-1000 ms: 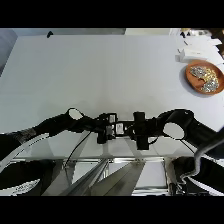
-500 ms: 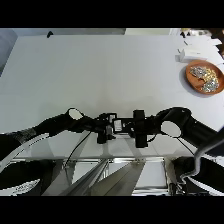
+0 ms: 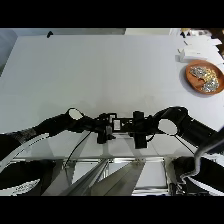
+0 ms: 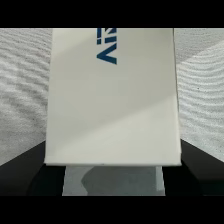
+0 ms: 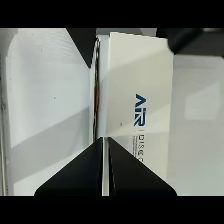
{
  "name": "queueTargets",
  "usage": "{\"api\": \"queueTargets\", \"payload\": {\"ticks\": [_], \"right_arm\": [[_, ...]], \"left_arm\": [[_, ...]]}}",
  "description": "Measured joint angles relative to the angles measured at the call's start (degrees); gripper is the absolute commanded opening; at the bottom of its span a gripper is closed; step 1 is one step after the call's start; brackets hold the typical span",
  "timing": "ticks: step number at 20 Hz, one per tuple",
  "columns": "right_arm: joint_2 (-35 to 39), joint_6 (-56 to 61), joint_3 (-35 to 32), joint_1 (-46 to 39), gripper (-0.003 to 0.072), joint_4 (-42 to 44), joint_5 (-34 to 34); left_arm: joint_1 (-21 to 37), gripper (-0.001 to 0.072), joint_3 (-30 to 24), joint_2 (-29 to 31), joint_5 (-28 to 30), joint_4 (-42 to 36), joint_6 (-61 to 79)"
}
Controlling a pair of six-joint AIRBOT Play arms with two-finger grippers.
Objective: Fold the box and place the chain.
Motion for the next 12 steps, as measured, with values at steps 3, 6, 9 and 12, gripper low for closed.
{"api": "queueTargets", "payload": {"ticks": [3, 6, 9, 12], "right_arm": [[-0.28, -0.02, -1.4, 0.0, 0.0018, 0.46, -0.68], [-0.61, -0.04, -2.32, 0.0, 0.0018, 0.57, -1.73], [-1.64, -0.04, -2.69, 0.0, 0.0018, 0.61, -2.19], [-2.71, -0.04, -2.8, 0.0, 0.0018, 0.61, -2.54]], "left_arm": [[-0.02, 0.0111, 0.0, -0.02, 0.0, 0.0, 0.0], [-0.02, 0.0111, 0.0, -0.02, 0.0, 0.0, 0.0], [-0.02, 0.0111, 0.0, -0.02, 0.04, 0.09, 0.09], [0.0, 0.0111, 0.0, 0.0, 0.07, 0.15, 0.13]]}}
